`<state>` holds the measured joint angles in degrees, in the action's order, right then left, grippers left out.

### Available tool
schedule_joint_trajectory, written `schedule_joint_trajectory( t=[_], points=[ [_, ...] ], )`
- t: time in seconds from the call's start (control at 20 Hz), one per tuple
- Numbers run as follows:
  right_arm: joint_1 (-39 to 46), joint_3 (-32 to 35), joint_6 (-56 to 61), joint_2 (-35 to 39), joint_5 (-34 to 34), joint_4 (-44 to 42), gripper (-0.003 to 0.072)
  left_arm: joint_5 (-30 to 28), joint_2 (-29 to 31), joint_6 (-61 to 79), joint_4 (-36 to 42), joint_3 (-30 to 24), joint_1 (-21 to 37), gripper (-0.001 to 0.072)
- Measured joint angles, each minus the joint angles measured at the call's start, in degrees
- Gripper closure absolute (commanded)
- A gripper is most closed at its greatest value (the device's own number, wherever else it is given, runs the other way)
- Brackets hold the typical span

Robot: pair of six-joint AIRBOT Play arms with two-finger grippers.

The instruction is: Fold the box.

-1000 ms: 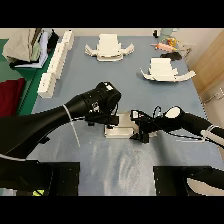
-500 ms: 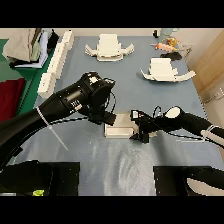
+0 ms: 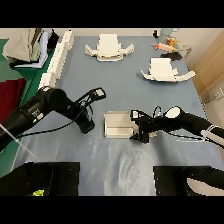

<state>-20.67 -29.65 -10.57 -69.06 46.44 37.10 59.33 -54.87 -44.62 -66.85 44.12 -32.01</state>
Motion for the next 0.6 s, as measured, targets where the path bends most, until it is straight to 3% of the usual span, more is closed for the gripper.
schedule_joint_trajectory(
  t=[0.25, 0.6],
  points=[
    [0.0, 0.0, 0.0, 0.0, 0.0, 0.0, 0.0146, -9.2, -1.7, 34.4, 18.3, -11.2, 4.8, 0.0008],
    [0.0, 0.0, 0.0, 0.0, 0.0, 0.0, 0.0147, -16.9, -9.5, 56.5, 32.5, -14.9, 4.2, 0.0007]
  ],
)
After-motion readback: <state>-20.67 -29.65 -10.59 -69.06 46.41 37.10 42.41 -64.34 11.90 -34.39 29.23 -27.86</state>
